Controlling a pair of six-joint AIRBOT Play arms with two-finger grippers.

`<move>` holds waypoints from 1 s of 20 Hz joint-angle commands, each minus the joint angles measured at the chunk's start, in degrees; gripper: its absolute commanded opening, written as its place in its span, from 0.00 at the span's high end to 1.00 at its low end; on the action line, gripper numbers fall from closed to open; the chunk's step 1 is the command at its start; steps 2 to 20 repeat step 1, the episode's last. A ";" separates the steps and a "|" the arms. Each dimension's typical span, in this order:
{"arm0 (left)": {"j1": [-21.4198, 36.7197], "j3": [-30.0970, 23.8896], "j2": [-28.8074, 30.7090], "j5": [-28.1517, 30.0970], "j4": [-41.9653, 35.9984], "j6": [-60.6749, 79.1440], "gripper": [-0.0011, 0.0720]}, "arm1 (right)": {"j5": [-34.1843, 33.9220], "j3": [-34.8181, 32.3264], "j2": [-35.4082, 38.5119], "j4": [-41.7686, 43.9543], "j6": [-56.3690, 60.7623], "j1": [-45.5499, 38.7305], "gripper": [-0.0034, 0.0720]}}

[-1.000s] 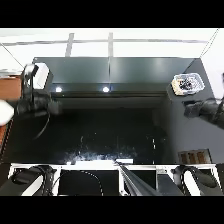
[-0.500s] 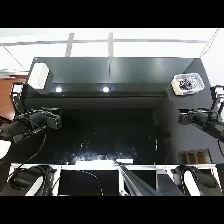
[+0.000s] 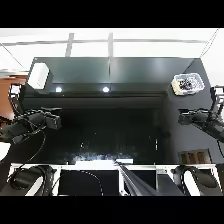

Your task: Fold the box and place the chain.

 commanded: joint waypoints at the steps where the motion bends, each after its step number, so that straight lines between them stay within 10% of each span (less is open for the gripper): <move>1: -0.04 -0.02 0.07 0.13 -0.04 0.00 0.95 | 0.00 -0.04 0.04 -0.02 -0.02 0.02 0.94; 20: -0.04 -0.02 0.07 0.13 -0.04 0.00 0.95 | 0.00 -0.04 0.04 -0.02 -0.02 0.02 0.94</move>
